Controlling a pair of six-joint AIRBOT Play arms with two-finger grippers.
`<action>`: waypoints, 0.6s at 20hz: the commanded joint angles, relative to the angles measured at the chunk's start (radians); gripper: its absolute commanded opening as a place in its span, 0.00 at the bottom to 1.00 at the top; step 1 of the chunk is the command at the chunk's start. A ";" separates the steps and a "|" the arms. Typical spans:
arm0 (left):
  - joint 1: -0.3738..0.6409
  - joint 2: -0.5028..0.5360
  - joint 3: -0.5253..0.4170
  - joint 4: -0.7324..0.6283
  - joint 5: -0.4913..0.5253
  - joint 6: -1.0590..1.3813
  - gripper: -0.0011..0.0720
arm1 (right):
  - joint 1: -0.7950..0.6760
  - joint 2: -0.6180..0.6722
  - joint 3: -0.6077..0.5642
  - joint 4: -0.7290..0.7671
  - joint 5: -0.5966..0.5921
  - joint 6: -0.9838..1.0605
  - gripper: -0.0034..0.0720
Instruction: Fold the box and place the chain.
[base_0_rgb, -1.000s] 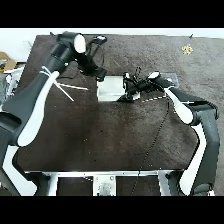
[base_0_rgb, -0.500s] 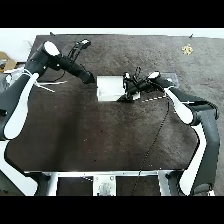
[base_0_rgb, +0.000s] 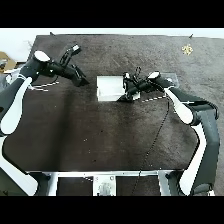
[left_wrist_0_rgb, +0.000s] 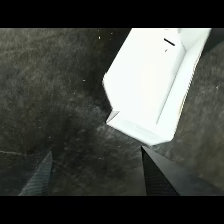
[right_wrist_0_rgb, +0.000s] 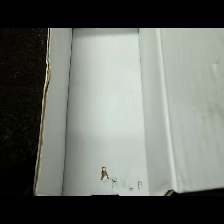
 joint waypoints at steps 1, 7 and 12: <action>0.053 -0.077 -0.034 -0.165 -0.101 0.230 0.82 | 0.000 -0.001 0.000 0.000 0.000 0.000 0.47; 0.029 -0.171 -0.032 -0.184 -0.084 0.494 0.96 | 0.000 -0.001 0.000 0.000 0.000 0.000 0.47; 0.020 -0.241 -0.032 -0.284 -0.170 0.622 0.98 | 0.000 -0.001 0.000 0.000 0.000 0.000 0.47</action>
